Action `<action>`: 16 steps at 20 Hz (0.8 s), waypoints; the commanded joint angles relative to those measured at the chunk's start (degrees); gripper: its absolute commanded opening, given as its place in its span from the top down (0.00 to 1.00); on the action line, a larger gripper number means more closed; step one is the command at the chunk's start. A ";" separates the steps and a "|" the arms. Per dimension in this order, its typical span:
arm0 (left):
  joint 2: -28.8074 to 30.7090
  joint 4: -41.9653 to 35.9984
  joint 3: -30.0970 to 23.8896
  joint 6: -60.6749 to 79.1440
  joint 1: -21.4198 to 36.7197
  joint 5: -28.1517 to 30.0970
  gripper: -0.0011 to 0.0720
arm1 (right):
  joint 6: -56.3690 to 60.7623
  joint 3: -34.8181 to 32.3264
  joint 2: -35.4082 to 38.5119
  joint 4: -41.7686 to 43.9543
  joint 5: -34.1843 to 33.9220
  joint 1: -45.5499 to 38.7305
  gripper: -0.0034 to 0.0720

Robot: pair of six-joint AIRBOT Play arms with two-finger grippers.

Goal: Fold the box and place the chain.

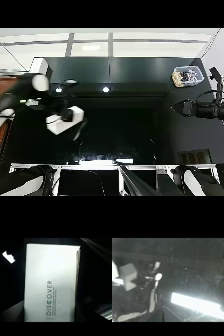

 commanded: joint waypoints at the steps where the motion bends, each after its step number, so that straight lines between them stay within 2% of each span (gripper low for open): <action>1: 6.38 1.86 -5.18 -2.54 17.25 -2.36 0.52 | -0.79 -0.02 0.02 0.00 0.02 -0.04 0.94; 4: 7.93 1.79 -5.57 -2.29 31.32 -1.81 0.52 | -1.20 -0.02 0.02 0.02 0.00 -0.04 0.94; 7: 8.00 0.70 -5.57 0.28 40.13 2.25 0.52 | -1.18 -0.02 0.02 0.00 0.00 -0.04 0.94; 10: 7.48 0.74 -5.57 2.86 43.10 8.22 0.52 | -1.16 -0.02 0.02 0.02 -0.46 -0.04 0.94; 16: 4.83 -2.19 -5.60 12.70 42.80 19.61 0.52 | -1.16 -0.02 0.00 0.00 -2.58 -0.04 0.94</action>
